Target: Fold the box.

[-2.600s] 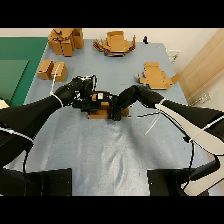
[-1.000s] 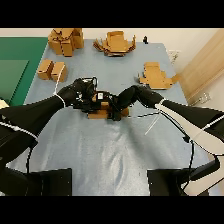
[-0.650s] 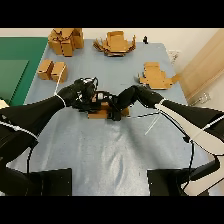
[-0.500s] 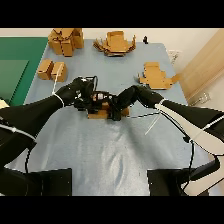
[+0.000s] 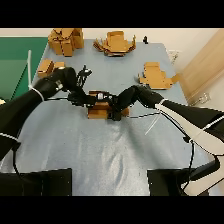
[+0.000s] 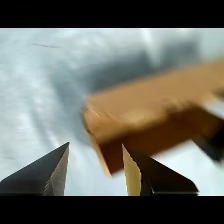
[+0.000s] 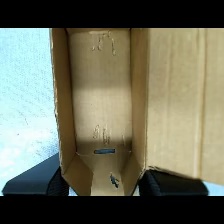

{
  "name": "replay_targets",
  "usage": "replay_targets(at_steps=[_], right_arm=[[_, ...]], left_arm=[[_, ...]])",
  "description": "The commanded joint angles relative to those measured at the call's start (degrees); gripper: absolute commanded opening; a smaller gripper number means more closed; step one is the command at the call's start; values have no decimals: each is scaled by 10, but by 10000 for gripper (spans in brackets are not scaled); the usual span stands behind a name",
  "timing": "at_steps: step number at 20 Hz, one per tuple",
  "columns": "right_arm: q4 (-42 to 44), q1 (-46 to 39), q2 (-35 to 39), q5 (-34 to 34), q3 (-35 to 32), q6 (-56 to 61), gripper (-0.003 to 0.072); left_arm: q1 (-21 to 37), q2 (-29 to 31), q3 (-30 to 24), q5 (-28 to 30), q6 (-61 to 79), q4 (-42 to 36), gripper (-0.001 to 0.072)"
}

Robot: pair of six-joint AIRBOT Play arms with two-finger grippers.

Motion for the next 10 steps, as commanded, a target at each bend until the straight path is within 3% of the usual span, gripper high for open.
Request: replay_targets(at_steps=[1, 4, 5, 7, 8, 10], right_arm=[[1, 0, 0, 0, 0, 0, 379], [1, 0, 0, 0, 0, 0, 379], [0, 0, 0, 0, 0, 0, 379], [0, 0, 0, 1, 0, 0, 379], [0, 0, 0, 1, 0, 0, 378], [0, 0, 0, 2, 0, 0, 378]], left_arm=[[83, 11, -4, -138, 300, -205, 526], [173, 11, -12, -295, 532, -258, 525], [200, 11, -17, -292, 568, -235, 525], [241, 11, -41, -200, 652, -168, 529], [253, 9, -59, -143, 699, -167, 689], [252, -3, -82, -60, 795, -195, 690]])
